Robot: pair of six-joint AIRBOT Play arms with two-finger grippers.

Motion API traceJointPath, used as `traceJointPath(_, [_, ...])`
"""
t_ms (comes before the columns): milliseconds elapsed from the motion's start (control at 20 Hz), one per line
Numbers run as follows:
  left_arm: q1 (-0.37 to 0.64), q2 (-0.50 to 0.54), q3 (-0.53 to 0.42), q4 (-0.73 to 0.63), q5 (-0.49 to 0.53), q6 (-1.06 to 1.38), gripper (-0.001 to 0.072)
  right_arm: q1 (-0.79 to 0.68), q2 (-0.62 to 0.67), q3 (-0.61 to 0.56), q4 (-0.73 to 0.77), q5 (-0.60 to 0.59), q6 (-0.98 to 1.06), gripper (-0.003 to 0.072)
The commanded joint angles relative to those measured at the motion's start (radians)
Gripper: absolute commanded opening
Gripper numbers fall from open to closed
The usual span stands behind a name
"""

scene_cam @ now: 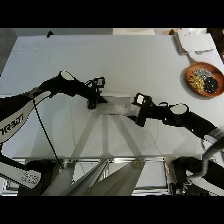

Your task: Fold the box and place the chain.

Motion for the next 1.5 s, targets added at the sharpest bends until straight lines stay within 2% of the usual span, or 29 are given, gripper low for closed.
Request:
traceJointPath(0, [-0.001,0.000,0.000,0.000,0.000,0.000,0.0014,-0.001,-0.026,0.000,0.040,-0.027,-0.069,0.0692])
traceJointPath(300, [-0.001,0.000,0.000,0.000,0.000,0.000,0.0014,-0.001,-0.032,0.000,0.043,-0.050,-0.146,0.0692])
traceJointPath(450, [-0.001,0.000,0.000,0.000,0.000,0.000,0.0014,-0.001,-0.032,0.000,0.102,-0.047,-0.211,0.0692])
traceJointPath(750, [-0.001,0.000,0.000,0.000,0.000,0.000,0.0014,-0.005,-0.034,0.016,0.117,-0.013,-0.233,0.0692])
traceJointPath(900, [-0.001,0.000,0.000,0.000,0.000,0.000,0.0014,-0.056,-0.082,0.047,0.114,0.077,-0.214,0.0692])
traceJointPath(1200, [-0.001,0.000,0.000,0.000,0.000,0.000,0.0014,-0.061,-0.143,0.060,0.108,0.115,-0.271,0.0692])
traceJointPath(1450, [-0.001,0.000,0.000,0.000,0.000,0.000,0.0014,-0.061,-0.237,0.152,0.094,0.195,-0.255,0.0692])
